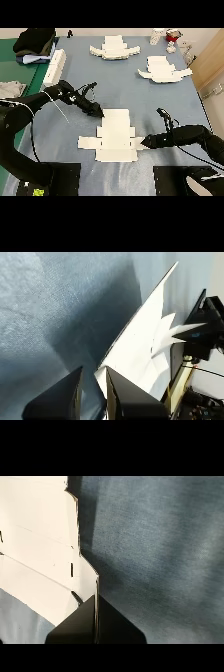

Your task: Fold the box.

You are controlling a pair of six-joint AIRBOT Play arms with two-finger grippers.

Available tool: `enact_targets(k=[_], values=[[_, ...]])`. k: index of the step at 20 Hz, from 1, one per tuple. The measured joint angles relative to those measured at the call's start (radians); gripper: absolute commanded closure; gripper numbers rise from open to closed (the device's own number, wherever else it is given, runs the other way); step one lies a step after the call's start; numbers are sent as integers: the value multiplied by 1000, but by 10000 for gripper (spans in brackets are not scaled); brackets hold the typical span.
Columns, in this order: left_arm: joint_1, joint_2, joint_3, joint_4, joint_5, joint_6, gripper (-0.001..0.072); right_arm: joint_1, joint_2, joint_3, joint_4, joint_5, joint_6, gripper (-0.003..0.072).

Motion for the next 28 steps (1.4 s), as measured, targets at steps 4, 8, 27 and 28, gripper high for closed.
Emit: enact_targets(k=[4, 8, 27, 28], values=[[-5, -9, 0, -16, -78, 57, 457, 0, 0, 0, 0, 0, 0, 681], [-41, -11, 3, -26, -140, 133, 465, 0, 0, 0, -4, 0, 0, 681], [-137, -12, 75, 18, -146, 255, 697, 0, 0, 0, -26, 0, -2, 672], [-139, -12, 75, 18, -147, 259, 697, 0, 0, 0, -27, 0, -2, 667]])
